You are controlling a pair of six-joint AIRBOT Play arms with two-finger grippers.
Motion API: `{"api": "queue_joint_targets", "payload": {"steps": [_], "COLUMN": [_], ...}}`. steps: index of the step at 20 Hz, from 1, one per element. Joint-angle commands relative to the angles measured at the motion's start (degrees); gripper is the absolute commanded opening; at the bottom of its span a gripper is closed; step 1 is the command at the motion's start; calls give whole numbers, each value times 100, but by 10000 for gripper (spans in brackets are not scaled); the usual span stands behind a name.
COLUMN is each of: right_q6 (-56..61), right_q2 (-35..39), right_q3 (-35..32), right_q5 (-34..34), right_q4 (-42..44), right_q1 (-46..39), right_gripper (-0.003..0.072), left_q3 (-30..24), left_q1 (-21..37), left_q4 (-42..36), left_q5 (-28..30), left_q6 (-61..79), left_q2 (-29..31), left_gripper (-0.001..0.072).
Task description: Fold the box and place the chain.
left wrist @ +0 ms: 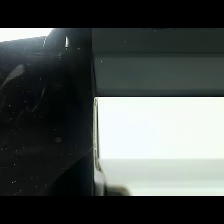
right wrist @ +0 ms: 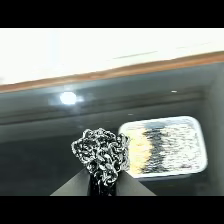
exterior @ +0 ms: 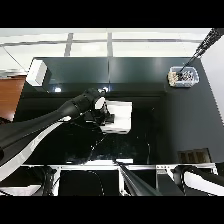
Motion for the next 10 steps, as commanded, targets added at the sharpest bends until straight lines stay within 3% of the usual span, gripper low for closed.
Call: {"api": "queue_joint_targets", "payload": {"steps": [1, 7, 10], "right_q6": [-166, -341, -356], "right_q2": [490, 1320, 1530], "right_q3": [-203, -962, -1255], "right_q5": [240, 374, 839], "right_q4": [544, 667, 680], "right_q1": [7, 358, 597], "right_gripper": [15, 14, 15], "left_q3": [4, 4, 4], "left_q1": [-4, -4, -4], "left_q4": [0, 0, 0], "left_q5": [7, -17, -15], "left_q6": [2, 2, 2], "left_q2": [2, 2, 2], "left_gripper": [26, 26, 26]}}
